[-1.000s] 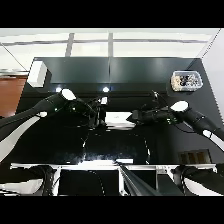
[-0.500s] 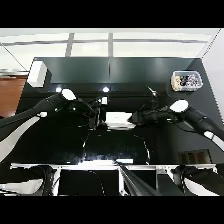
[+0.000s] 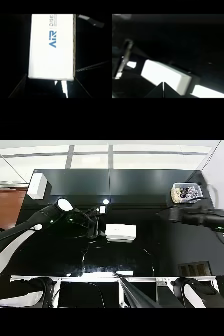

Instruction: Fold the box and place the chain.

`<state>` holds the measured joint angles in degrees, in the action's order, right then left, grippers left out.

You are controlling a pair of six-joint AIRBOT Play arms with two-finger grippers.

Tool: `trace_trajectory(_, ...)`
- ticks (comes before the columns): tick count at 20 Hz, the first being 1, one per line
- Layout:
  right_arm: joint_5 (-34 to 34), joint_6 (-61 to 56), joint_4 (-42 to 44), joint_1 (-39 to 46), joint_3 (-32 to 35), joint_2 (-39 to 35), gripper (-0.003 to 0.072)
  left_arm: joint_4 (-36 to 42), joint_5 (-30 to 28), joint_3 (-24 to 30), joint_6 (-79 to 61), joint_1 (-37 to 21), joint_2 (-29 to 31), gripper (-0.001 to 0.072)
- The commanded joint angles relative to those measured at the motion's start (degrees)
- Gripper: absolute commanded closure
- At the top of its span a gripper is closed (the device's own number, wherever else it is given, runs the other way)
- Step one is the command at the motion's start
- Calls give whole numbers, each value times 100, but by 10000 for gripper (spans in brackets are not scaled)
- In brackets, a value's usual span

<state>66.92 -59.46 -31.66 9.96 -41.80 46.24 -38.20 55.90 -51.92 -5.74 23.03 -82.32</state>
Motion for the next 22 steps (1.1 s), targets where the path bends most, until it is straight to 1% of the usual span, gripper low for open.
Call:
trace_trajectory(1,647,-20,-208,981,-24,-415,675,249,190,-44,470,35,400,-11)
trace_trajectory(2,651,-20,-205,1078,-24,-415,676,487,140,-98,470,136,487,-11)
trace_trajectory(3,599,-17,-205,1102,-24,-415,675,632,-63,-186,472,297,533,-11)
trace_trajectory(6,527,-13,-216,1099,-13,-415,675,544,-793,-568,787,933,334,-8)
trace_trajectory(7,516,-11,-258,1099,-13,-415,675,380,-850,-737,1003,1113,166,-8)
trace_trajectory(10,492,-4,-356,1099,-13,-415,676,-573,-761,-1250,2024,1495,-402,-8)
trace_trajectory(11,490,-2,-398,1099,-13,-415,675,-704,-739,-1335,2168,1554,-518,-8)
trace_trajectory(14,490,28,-516,1099,-13,-415,676,-702,-673,-1366,2411,1591,-636,-6)
trace_trajectory(17,485,79,-514,1099,-13,-415,675,-743,-358,-1370,2555,1587,-717,-6)
trace_trajectory(22,487,76,-546,1099,-13,-415,676,-765,-358,-1429,2555,1587,-721,-6)
